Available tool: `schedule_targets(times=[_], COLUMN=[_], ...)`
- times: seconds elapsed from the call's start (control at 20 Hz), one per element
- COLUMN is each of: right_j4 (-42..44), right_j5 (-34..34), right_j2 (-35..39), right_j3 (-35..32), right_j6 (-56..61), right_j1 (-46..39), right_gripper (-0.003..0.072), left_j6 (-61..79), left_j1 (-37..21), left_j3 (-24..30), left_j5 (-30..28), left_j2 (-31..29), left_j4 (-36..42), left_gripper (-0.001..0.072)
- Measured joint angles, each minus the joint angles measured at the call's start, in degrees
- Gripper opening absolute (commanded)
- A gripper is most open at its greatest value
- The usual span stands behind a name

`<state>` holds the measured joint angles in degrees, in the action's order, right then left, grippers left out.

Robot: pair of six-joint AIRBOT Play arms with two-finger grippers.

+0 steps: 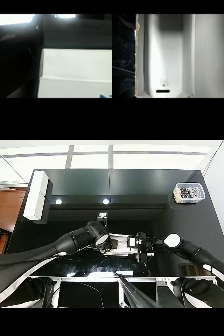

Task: Fold the box and place the chain.

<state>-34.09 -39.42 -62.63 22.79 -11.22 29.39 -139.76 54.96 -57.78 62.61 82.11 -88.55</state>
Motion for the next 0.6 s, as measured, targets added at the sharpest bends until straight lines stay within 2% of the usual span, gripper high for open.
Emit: schedule_targets(times=[0.6], right_j4=[-0.02], right_j5=[0.04], right_j2=[0.0], right_j3=[0.0], right_j6=[0.02], right_j1=[0.0], right_gripper=[0.0424], left_j6=[-0.81], left_j1=[-0.66], left_j3=[0.0], left_j5=[0.28], left_j2=[0.83], left_j4=[-0.94], left_gripper=[0.0276])
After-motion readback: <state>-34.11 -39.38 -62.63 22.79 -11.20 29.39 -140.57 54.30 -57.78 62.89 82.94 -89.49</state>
